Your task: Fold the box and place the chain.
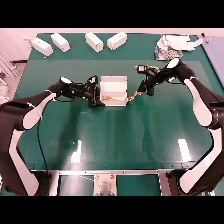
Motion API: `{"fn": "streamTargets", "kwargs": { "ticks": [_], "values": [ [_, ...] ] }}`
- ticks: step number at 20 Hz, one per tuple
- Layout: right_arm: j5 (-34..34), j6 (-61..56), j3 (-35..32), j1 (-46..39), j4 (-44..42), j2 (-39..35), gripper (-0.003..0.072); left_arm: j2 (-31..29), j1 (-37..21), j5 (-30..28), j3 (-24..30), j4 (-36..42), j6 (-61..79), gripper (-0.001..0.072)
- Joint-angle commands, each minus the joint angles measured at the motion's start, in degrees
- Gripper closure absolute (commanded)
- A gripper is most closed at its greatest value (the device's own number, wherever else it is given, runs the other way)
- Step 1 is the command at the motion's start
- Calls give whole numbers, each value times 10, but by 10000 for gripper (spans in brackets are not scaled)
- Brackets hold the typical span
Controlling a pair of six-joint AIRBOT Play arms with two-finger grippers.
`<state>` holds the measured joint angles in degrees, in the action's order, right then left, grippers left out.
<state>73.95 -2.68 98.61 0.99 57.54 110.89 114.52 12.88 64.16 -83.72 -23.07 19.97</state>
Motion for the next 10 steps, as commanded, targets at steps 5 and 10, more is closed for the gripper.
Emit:
{"fn": "streamTargets", "kwargs": {
  "ticks": [5,10],
  "values": [
    [55,-3,5,1,-73,-47,677,0,0,-1,0,0,0,341],
    [73,1,-25,-3,-59,-34,224,0,0,-1,0,0,0,341]
  ]
}}
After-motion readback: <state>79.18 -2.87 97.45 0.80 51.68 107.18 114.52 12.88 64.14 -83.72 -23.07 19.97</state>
